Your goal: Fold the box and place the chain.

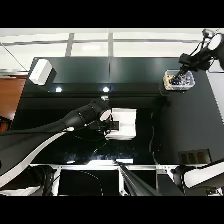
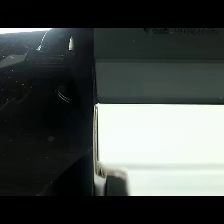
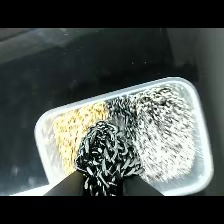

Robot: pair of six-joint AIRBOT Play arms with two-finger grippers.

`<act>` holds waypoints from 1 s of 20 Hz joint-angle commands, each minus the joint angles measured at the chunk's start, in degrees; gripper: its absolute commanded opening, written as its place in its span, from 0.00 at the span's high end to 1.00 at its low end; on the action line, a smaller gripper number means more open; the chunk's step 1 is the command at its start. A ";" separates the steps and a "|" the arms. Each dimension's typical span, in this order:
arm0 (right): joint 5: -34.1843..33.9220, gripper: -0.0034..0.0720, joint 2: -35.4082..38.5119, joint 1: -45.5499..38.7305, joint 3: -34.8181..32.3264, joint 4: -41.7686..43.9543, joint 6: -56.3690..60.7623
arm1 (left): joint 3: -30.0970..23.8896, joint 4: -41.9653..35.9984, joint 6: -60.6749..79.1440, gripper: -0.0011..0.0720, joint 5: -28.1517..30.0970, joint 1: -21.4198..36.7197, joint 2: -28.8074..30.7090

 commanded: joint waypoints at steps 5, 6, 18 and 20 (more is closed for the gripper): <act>7.39 0.95 15.52 0.07 -0.15 13.35 -12.50 | 0.02 0.00 0.02 0.95 0.02 0.02 -0.02; 9.05 0.95 18.43 0.17 -1.57 16.90 -14.14 | 0.02 0.00 0.02 0.95 0.02 0.02 -0.02; 12.96 0.95 53.64 6.12 -24.04 34.25 -22.38 | 0.02 0.02 0.02 0.95 0.02 0.02 -0.02; 15.17 0.95 54.12 6.12 -24.04 37.97 -23.19 | 0.02 0.00 0.02 0.95 0.02 0.02 -0.02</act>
